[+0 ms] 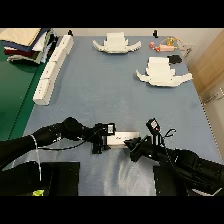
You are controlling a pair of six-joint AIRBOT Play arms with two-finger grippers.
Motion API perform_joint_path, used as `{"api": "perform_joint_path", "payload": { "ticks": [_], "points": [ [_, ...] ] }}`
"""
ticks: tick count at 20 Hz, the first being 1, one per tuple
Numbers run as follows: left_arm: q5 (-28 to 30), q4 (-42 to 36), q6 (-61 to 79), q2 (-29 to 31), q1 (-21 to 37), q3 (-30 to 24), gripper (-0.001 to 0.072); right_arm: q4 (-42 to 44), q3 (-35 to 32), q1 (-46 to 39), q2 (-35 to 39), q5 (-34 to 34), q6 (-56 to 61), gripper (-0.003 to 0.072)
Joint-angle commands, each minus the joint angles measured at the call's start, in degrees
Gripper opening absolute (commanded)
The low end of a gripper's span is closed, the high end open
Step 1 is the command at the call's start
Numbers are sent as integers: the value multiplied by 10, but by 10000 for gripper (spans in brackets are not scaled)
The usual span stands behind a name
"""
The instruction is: Fold the box.
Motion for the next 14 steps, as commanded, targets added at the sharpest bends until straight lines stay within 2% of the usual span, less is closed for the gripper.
{"api": "perform_joint_path", "payload": {
  "ticks": [1,10,12,14],
  "points": [
    [0,0,0,0,0,0,522,0,19,0,5,5,0,3],
    [0,0,0,0,0,0,522,-46,62,-22,43,1,-1,3],
    [0,0,0,0,0,0,522,-69,82,-43,41,-50,-1,3],
    [0,0,0,0,0,0,522,-107,123,-77,34,-158,0,4]
  ]
}}
